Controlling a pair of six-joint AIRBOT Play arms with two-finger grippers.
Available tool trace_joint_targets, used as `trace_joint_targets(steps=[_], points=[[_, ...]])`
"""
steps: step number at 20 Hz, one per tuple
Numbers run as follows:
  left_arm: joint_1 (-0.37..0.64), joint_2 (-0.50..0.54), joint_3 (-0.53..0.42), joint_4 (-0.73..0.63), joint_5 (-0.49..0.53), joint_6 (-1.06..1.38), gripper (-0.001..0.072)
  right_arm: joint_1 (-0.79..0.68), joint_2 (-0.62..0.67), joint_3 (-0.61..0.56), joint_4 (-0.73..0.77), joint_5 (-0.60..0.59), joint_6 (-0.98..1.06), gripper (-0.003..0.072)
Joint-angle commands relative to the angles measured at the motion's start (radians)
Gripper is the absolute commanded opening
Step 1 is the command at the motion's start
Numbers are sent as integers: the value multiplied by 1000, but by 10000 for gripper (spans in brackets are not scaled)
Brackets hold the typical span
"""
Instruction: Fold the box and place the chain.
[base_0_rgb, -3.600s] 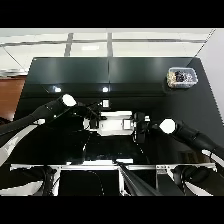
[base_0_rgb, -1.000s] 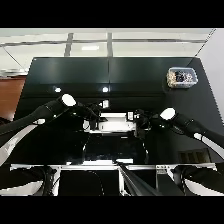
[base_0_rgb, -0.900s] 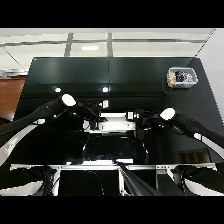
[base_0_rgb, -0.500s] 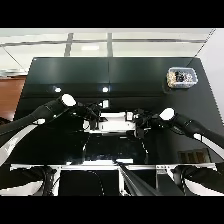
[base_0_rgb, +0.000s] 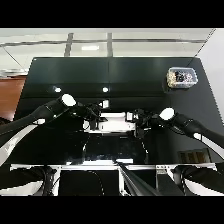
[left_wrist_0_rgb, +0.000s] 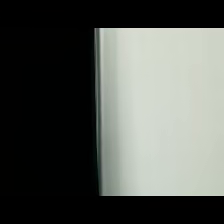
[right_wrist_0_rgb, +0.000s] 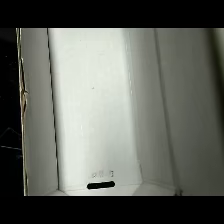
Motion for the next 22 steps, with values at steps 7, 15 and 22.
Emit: trace_joint_targets(steps=[7, 15, 22], points=[[1, 3, 3, 1, 10, -30, 110, 0, -1, 0, 3, 1, -1, 481], [106, 248, 26, 375, -150, -642, 647, 0, 0, 0, 3, 2, -1, 414], [171, 298, -77, -34, -466, -842, 24, 0, 0, 0, 2, 2, -1, 306]])
